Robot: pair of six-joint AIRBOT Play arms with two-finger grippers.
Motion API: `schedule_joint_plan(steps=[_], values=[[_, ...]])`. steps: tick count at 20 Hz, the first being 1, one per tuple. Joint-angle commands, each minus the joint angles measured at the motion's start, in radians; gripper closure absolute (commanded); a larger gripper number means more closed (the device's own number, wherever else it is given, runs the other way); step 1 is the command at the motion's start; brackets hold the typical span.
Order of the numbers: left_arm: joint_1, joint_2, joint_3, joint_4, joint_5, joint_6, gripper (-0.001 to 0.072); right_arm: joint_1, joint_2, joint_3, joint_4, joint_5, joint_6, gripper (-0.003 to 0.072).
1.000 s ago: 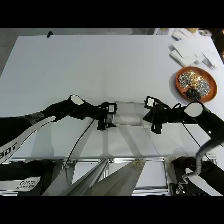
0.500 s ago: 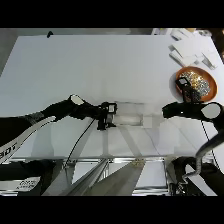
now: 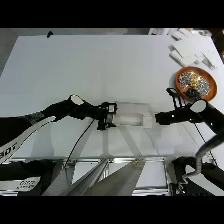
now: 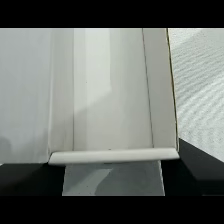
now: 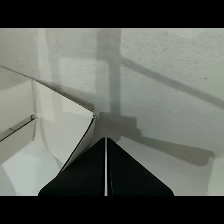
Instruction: Fold the box and place the chain.
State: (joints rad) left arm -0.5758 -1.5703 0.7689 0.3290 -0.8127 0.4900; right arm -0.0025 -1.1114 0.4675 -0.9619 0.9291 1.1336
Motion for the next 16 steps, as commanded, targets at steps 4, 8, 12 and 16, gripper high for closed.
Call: schedule_joint_plan(steps=[4,8,12,16], values=[[0.001,0.001,0.0,0.0,0.0,0.0,0.0398,0.022,-0.002,0.0,0.154,0.091,-0.069,0.0588],[0.001,0.001,0.0,0.0,0.0,0.0,0.0398,0.022,0.101,0.0,0.154,0.102,-0.06,0.0504],[0.001,0.001,0.0,0.0,0.0,0.0,0.0398,0.023,0.139,0.0,0.186,0.115,-0.057,0.0384],[0.001,0.001,0.0,0.0,0.0,0.0,0.0398,0.087,0.138,0.0,0.211,0.084,-0.055,0.0342]])
